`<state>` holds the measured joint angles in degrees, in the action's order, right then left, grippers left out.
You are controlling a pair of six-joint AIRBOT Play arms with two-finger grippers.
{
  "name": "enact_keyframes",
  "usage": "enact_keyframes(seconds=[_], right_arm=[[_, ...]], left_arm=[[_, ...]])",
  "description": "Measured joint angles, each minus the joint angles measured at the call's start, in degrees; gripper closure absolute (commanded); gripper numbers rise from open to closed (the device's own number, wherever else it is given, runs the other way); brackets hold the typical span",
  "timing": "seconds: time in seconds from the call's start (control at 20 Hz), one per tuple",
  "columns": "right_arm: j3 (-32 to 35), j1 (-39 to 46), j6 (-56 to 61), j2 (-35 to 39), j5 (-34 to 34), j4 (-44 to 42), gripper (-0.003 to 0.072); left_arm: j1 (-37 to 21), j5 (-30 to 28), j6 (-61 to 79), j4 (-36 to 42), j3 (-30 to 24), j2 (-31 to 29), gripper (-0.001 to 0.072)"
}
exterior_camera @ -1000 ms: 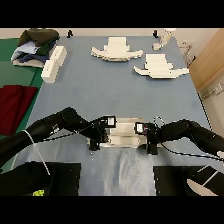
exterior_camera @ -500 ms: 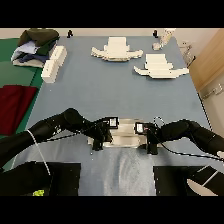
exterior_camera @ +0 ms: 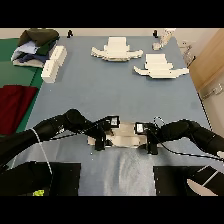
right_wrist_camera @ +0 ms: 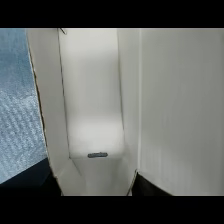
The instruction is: Fold the box.
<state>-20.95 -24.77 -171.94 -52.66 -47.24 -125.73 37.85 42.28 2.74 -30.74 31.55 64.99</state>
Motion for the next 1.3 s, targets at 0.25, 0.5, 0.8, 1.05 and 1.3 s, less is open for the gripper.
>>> enact_keyframes(seconds=[0.25, 0.5, 0.8, 1.05, 1.3], right_arm=[[0.0, 0.0, 0.0, 0.0, 0.0, 0.0, 0.0181], [0.0, 0.0, 0.0, 0.0, 0.0, 0.0, 0.0182], [0.0, 0.0, 0.0, 0.0, 0.0, 0.0, 0.0182], [0.0, 0.0, 0.0, 0.0, 0.0, 0.0, 0.0182], [0.0, 0.0, 0.0, 0.0, 0.0, 0.0, 0.0182]], left_arm=[[0.0, 1.4, -7.0, -2.8, 0.3, -0.5, 0.0696], [0.0, 6.6, -27.8, -14.7, 1.7, -5.2, 0.0696], [-1.4, 12.2, -65.4, -31.4, 2.6, -16.1, 0.0696], [-12.5, 17.3, -86.5, -38.9, 2.2, -18.1, 0.0696], [-24.6, 18.9, -84.2, -28.7, -0.5, -14.0, 0.0696]])
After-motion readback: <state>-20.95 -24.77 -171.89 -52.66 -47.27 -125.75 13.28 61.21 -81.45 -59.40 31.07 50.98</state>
